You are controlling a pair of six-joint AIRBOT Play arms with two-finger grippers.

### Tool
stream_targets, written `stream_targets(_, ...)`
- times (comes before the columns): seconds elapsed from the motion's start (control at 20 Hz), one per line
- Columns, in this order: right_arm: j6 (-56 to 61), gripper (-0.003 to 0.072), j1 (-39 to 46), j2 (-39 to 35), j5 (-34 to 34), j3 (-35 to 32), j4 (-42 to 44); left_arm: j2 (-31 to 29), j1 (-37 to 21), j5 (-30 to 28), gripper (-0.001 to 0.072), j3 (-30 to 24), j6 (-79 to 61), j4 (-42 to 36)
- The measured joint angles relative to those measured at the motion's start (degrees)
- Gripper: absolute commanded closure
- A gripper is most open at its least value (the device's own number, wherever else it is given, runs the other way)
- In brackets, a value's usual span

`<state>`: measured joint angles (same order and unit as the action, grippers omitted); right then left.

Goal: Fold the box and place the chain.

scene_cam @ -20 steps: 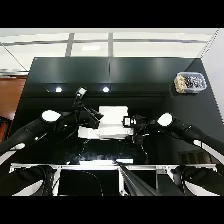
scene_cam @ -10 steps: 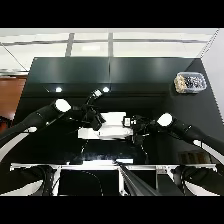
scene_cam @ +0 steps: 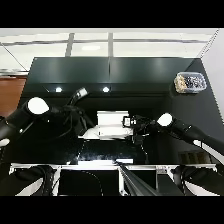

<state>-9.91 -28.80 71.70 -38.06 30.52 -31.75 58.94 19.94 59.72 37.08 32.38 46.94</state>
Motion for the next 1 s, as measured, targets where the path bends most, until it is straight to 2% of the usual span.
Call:
stream_targets(0.1,0.0,0.0253,0.0,0.0,0.0,0.0,0.0,-1.5,0.1,0.1,-0.0007,-3.5,-4.9,0.7)
stream_targets(0.3,0.0,0.0253,0.0,0.0,0.0,0.0,0.0,-2.7,2.4,-7.4,-0.0005,-8.5,-15.9,2.6)
stream_targets(0.45,0.0,0.0253,0.0,0.0,0.0,0.0,0.0,-2.8,4.9,-14.7,0.0004,-10.3,-21.6,2.7)
stream_targets(0.65,0.0,0.0253,0.0,0.0,0.0,0.0,0.0,-1.6,7.6,-20.4,0.0039,-11.1,-24.6,0.6)
stream_targets(0.7,0.0,0.0253,0.0,0.0,0.0,0.0,0.0,-1.0,8.2,-21.1,0.0121,-11.2,-25.0,-0.5)
stream_targets(0.8,0.0,0.0253,0.0,0.0,0.0,0.0,0.0,0.1,9.3,-21.9,0.0433,-11.3,-25.6,-2.7)
stream_targets(0.85,-0.1,0.0253,0.0,0.0,0.0,0.0,0.0,0.5,9.7,-22.3,0.0489,-11.3,-25.8,-3.6)
stream_targets(1.0,0.0,0.0253,0.0,0.0,0.0,0.0,0.0,1.3,10.3,-23.1,0.0489,-11.3,-26.2,-7.1)
